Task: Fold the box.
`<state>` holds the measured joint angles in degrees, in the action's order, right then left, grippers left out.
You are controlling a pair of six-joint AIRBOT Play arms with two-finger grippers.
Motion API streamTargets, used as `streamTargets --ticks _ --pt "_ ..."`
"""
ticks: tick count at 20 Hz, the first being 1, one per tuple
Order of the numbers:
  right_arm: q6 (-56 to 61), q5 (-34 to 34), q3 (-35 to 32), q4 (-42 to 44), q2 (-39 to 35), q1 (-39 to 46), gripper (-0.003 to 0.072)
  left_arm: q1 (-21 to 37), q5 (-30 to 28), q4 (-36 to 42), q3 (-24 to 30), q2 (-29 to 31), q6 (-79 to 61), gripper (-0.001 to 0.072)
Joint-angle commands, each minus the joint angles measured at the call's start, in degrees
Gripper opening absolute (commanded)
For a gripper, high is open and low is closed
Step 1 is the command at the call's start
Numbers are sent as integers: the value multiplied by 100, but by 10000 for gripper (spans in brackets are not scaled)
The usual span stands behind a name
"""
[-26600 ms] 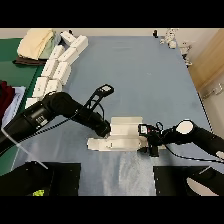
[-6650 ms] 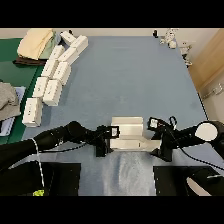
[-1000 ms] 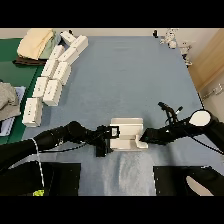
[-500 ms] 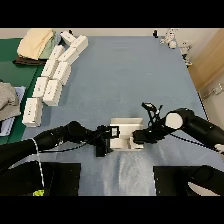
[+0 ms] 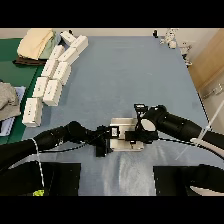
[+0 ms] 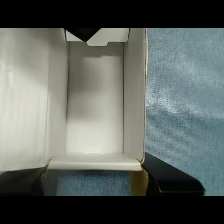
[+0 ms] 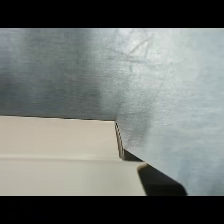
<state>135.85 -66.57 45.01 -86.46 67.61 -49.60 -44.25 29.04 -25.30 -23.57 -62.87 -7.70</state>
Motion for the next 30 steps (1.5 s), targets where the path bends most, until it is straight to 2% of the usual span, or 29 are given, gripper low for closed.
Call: streamTargets --ticks 1,2,4,5,9,10,11,12,16,20,21,22,23,24,27,29,30 --pt "678 -251 74 -302 190 -155 402 4 -11 0 -4 -2 4 491" --pt "730 -317 74 -334 197 -157 300 4 -11 0 -4 -2 4 491" --pt "726 -398 74 -380 197 -157 32 4 -11 0 -4 -2 4 491" --pt "728 -407 74 -398 197 -155 2 4 -11 0 -4 -2 4 491" --pt "767 -413 74 -374 195 -155 3 4 -11 0 -4 -2 4 491" --pt "765 -417 74 -337 188 -155 128 4 -11 0 -4 -2 4 491" --pt "713 -455 74 -216 162 -155 396 4 -11 0 -4 -2 4 491" --pt "682 -516 79 -87 120 -155 494 4 -11 0 -4 -2 4 491" --pt "599 -1091 181 -225 -190 -149 494 4 -11 0 -4 -2 4 491" --pt "599 -1279 413 -837 -787 -109 493 4 -11 0 -4 -2 4 491" --pt "592 -1333 452 -981 -968 -26 451 4 -13 0 -4 -2 4 491" --pt "476 -1394 468 -1071 -1126 122 230 4 -11 0 -4 -2 4 491" --pt "278 -1445 466 -1132 -1239 374 47 4 -13 0 -4 -2 4 491" --pt "15 -1445 466 -1128 -1283 708 12 4 -13 0 -4 -2 4 491" --pt "-1237 -1161 463 -667 -1040 2087 2 4 -13 0 -4 -2 4 491" --pt "-2433 -664 466 369 -654 3003 2 4 -11 0 -4 -2 4 491" --pt "-3182 -457 468 1178 -402 3449 2 4 -11 0 -4 -2 4 491"
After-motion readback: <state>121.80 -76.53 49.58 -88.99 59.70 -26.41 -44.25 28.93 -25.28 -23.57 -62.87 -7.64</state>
